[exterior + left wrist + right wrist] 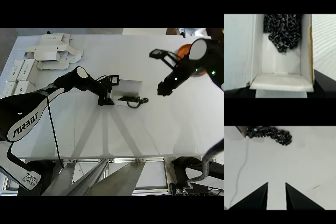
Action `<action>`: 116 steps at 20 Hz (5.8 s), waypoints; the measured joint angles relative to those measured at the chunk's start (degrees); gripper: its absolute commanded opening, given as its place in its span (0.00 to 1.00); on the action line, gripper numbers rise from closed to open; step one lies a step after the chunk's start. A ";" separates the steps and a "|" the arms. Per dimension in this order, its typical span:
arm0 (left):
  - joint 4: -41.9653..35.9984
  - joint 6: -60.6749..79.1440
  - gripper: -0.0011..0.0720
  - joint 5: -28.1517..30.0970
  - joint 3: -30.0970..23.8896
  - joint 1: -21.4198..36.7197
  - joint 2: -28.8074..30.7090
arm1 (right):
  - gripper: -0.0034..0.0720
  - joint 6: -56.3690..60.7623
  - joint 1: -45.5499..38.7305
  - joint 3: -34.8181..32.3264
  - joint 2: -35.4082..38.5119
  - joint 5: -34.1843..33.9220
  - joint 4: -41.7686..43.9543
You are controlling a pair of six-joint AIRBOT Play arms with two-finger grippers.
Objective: Fold the box and place the chain.
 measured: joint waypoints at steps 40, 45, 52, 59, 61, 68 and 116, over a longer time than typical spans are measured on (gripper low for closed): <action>-0.09 0.00 0.81 0.00 0.00 0.02 0.00 | 0.07 -20.72 7.23 -10.01 -4.70 -28.11 0.57; -0.02 0.00 0.81 0.00 0.00 0.02 0.00 | 0.07 -19.56 7.26 -9.90 2.84 -27.96 2.01; 0.00 0.00 0.81 0.00 0.00 0.02 0.00 | 0.07 -21.16 10.16 -9.77 10.38 -29.97 9.49; 0.00 0.00 0.81 0.00 0.00 0.02 0.00 | 0.06 -22.23 14.08 -9.77 11.56 -42.34 11.04; 0.00 0.00 0.81 0.02 0.00 0.02 0.00 | 0.06 -22.29 14.45 -9.77 11.63 -45.46 11.15; 0.00 0.00 0.81 0.00 0.00 0.02 0.00 | 0.06 -22.67 16.15 -8.87 11.67 -51.43 11.21; 0.00 0.02 0.81 0.02 0.00 0.02 0.00 | 0.41 -0.02 12.50 -8.13 11.34 -38.36 -1.44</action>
